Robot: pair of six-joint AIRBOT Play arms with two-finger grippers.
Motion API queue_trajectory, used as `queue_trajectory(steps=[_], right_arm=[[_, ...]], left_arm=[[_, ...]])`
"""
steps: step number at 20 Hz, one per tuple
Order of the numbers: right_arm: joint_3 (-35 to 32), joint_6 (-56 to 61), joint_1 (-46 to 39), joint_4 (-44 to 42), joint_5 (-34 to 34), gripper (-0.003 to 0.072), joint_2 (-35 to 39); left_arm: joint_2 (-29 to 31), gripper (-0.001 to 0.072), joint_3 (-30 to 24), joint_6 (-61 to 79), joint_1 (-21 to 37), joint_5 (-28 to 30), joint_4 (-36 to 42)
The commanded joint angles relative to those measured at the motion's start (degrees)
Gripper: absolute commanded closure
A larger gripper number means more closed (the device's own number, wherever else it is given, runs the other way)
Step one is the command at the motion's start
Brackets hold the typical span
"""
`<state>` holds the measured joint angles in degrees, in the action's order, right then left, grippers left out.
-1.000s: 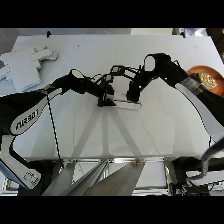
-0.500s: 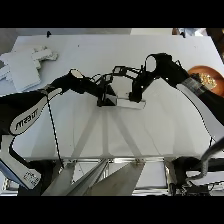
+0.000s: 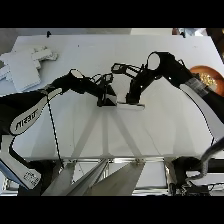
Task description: Fold the box and place the chain.
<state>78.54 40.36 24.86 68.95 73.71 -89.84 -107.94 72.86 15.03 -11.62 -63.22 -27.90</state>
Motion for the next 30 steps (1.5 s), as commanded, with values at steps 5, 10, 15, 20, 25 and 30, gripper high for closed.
queue_trajectory(steps=[5, 10, 15, 20, 25, 30], right_arm=[[0.00, 3.30, -4.83, -17.94, 0.44, 0.0539, 1.99], [-1.79, 3.13, -8.26, -32.33, -3.63, 0.0678, 1.86], [-10.93, 2.32, -8.57, -39.58, -10.19, 0.0680, 1.73], [-18.62, 1.09, -8.50, -42.86, -14.19, 0.0681, 1.49], [-22.05, 1.14, -8.50, -42.64, -17.18, 0.0681, 1.27], [-22.14, 1.18, -8.46, -41.70, -17.29, 0.0681, 1.25]], left_arm=[[0.02, 0.0143, 0.04, 0.00, -0.02, 0.00, 0.02], [0.02, 0.0143, 0.04, -0.02, -0.02, 0.00, 0.02], [0.02, 0.0143, 0.04, 0.00, -0.02, 0.00, 0.02], [0.02, 0.0143, 0.04, -0.02, -0.02, 0.00, 0.02], [0.02, 0.0143, 0.04, -0.02, -0.02, 0.00, 0.02], [0.02, 0.0143, 0.04, 0.00, -0.02, 0.00, 0.02]])
